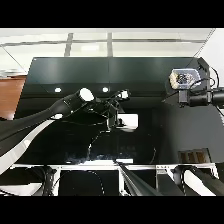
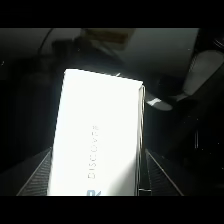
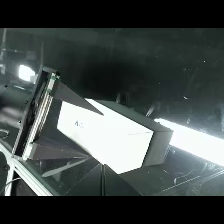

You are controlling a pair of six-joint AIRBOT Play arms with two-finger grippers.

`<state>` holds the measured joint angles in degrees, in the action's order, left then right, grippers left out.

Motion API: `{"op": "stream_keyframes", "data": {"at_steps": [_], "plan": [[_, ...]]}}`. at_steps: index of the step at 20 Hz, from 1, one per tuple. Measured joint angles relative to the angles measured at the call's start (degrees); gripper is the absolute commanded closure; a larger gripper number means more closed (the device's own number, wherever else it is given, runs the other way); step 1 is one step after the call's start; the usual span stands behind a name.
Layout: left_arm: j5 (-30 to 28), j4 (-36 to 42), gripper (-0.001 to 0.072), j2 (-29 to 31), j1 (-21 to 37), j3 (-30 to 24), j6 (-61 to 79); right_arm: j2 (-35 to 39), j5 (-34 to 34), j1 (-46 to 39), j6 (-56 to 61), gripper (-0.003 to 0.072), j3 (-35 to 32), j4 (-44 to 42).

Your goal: Fold the box and place the chain.

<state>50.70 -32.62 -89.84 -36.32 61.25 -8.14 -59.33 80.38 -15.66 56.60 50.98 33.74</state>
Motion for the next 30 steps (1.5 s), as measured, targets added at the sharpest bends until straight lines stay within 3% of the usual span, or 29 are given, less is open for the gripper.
{"op": "stream_keyframes", "data": {"at_steps": [10,17,18,20,21,22,26,30], "plan": [[1.81,-7.08,-0.0009,-0.70,-2.73,2.10,-0.22,0.00,-0.79,0.00,-0.07,0.0673,0.00,0.00],[-6.54,-9.55,-0.0006,-2.40,-6.49,2.23,-0.37,0.00,-1.31,0.00,-0.09,0.0673,0.00,0.00],[-7.26,-9.66,0.0043,-2.69,-6.95,2.23,-0.46,0.00,-1.36,0.00,-0.09,0.0673,0.00,0.00],[-8.17,-10.19,0.0374,-2.84,-7.43,2.29,-1.55,0.00,-1.46,0.00,-0.09,0.0673,0.00,0.00],[-8.48,-10.95,0.0428,-2.64,-7.39,2.40,-3.13,0.00,-1.62,0.00,-0.09,0.0673,0.00,0.00],[-8.48,-12.22,0.0428,-2.14,-7.04,2.54,-5.03,0.00,-1.86,0.00,-0.07,0.0673,0.00,0.00],[-7.52,-18.99,0.0428,1.49,0.37,2.82,-16.50,0.00,-2.69,0.00,-0.07,0.0673,0.00,-0.02],[-6.56,-27.12,0.0427,3.89,17.64,4.09,-28.74,0.00,-2.95,0.00,-0.04,0.0673,0.00,-0.07]]}}
